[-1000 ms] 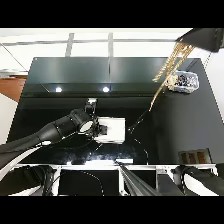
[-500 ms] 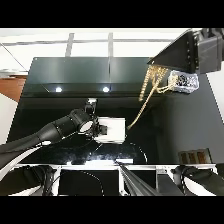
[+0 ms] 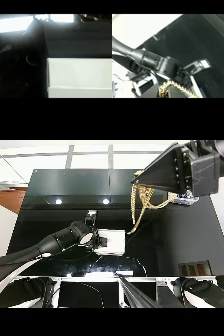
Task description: Fold the box and place the chain.
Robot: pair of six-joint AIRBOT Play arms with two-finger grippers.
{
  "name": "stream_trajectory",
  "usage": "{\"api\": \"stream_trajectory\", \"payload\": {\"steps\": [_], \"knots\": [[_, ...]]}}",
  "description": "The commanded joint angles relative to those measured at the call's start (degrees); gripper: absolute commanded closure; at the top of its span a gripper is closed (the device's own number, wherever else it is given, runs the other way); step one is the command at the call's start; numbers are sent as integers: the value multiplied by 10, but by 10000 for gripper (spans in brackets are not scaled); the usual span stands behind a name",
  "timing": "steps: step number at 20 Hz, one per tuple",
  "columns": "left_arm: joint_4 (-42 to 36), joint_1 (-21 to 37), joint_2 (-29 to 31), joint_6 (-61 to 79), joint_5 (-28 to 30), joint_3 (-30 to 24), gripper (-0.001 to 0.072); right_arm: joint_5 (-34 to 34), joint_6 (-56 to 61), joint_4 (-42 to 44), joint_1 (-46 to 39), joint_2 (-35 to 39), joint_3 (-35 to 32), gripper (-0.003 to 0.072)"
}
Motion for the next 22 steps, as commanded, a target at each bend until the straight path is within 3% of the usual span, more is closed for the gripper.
{"api": "stream_trajectory", "payload": {"steps": [1, 7, 16, 22], "knots": [[0, 0, 0, 0, 0, 0, 678, -21, 0, 19, 7, 0, 0, 646], [0, 0, 0, 0, 0, 0, 679, -38, 0, 21, 31, -10, 0, 646], [-10, 0, 0, 0, 0, 0, 678, -39, 10, -41, 36, -31, 0, 646], [-10, 0, 0, 0, 0, 0, 679, -1, 36, -103, 36, -31, 0, 646]]}}
